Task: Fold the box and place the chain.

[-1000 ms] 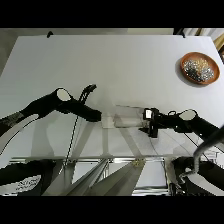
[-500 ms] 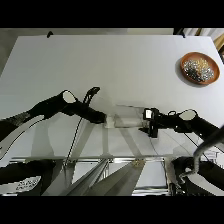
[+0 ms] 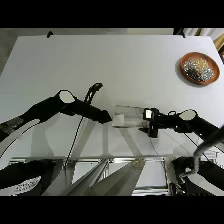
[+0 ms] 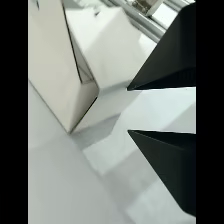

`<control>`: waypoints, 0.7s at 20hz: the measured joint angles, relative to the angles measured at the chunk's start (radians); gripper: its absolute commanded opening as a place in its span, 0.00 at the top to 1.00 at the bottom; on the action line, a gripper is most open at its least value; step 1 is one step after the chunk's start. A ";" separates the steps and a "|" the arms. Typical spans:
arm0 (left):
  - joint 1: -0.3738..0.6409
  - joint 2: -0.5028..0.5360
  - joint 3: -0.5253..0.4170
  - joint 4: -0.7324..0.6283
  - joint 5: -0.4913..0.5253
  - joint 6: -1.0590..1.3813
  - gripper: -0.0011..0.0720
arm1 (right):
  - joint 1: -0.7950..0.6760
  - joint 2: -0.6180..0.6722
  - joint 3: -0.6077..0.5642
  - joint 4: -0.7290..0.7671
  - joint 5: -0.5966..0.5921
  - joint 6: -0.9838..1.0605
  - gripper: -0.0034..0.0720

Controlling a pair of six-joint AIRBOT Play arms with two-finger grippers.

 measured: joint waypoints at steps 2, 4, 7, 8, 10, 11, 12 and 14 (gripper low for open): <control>-0.021 0.006 0.000 -0.020 0.003 0.011 0.38 | 0.000 0.000 0.000 0.000 0.000 0.000 0.43; -0.037 0.010 0.000 -0.031 0.012 0.018 0.27 | 0.000 0.000 0.000 0.000 0.000 0.000 0.43; -0.053 0.012 0.000 -0.040 0.023 0.024 0.16 | 0.000 0.000 0.000 0.000 0.000 0.000 0.43; -0.059 0.012 0.000 -0.041 0.025 0.024 0.11 | 0.000 0.000 0.000 0.000 0.000 0.000 0.43; -0.072 0.012 0.000 -0.040 0.036 0.016 0.11 | 0.000 0.000 0.000 0.000 0.000 0.000 0.43; -0.079 0.012 0.000 -0.037 0.050 0.007 0.11 | 0.000 0.000 0.000 0.000 0.000 0.000 0.43; -0.086 0.012 0.002 -0.026 0.064 -0.006 0.11 | 0.000 0.000 0.000 0.000 0.000 0.000 0.43; -0.098 0.008 0.014 0.011 0.090 -0.055 0.11 | 0.000 0.000 0.000 0.000 0.000 0.000 0.43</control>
